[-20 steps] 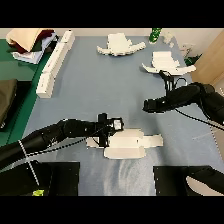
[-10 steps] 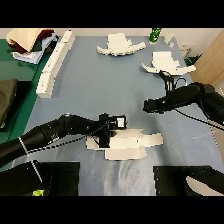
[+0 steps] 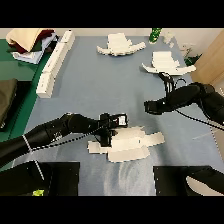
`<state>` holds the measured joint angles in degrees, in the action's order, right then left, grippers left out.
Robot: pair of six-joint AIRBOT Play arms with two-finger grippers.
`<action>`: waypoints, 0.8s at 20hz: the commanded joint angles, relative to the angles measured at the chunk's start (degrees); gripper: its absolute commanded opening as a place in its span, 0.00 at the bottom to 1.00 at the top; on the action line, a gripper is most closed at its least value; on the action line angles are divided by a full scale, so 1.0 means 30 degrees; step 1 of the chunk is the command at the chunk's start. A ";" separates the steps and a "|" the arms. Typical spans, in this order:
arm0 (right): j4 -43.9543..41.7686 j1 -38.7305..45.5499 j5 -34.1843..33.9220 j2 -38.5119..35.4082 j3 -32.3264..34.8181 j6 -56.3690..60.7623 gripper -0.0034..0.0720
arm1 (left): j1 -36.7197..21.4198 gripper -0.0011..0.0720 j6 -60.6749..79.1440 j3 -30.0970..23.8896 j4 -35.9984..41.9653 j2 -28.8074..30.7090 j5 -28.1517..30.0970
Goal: Fold the box.
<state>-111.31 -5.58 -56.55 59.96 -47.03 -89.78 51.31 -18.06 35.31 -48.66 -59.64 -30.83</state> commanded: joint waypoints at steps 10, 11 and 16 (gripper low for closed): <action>0.0882 0.0000 -0.1435 -0.0015 -0.0015 0.0015 0.05 | -0.0044 0.03 0.3249 -0.0022 -0.0364 0.1778 0.3351; 0.0889 0.0000 -0.1399 -0.0015 -0.0015 0.0022 0.05 | -0.0255 0.03 0.3249 -0.0051 -0.0503 0.1792 0.3060; 0.0882 -0.0007 -0.1282 -0.0015 -0.0015 0.0175 0.05 | -0.2120 0.03 0.3235 -0.0168 -0.0328 0.1654 0.3082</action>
<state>-108.77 -5.58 -60.53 59.96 -47.03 -89.38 47.48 -8.99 34.94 -50.02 -54.87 -22.04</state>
